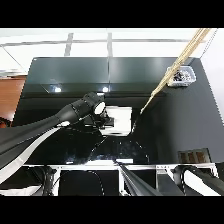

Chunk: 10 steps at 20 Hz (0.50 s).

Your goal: Fold the box and place the chain.

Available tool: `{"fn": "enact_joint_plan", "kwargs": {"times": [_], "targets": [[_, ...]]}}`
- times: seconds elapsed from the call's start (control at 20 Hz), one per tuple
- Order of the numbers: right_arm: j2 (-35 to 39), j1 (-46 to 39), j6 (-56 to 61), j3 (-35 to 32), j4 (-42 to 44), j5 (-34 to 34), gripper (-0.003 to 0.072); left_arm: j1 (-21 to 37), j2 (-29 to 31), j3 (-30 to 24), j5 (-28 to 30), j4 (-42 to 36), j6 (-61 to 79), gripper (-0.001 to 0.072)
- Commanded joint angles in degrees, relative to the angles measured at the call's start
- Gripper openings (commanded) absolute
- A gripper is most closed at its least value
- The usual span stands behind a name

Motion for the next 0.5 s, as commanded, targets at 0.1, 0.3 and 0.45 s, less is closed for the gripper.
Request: {"fn": "enact_joint_plan", "kwargs": {"times": [0.1, 0.3, 0.45], "targets": [[0.22, 9.05, -0.81, -6.84, 1.88, 6.80, 0.0015, -0.02, -0.04, 0.04, -0.02, 0.02, 0.00, 0.0030], [0.17, 18.03, -1.27, -9.73, -4.22, 4.87, 0.0015, -0.02, -0.04, 0.04, -0.20, 0.02, 0.00, 0.0030], [0.15, 22.86, -0.94, -11.41, -7.17, 4.57, 0.0015, -0.02, -0.04, 0.04, -0.20, 0.02, 0.00, 0.0030]]}}
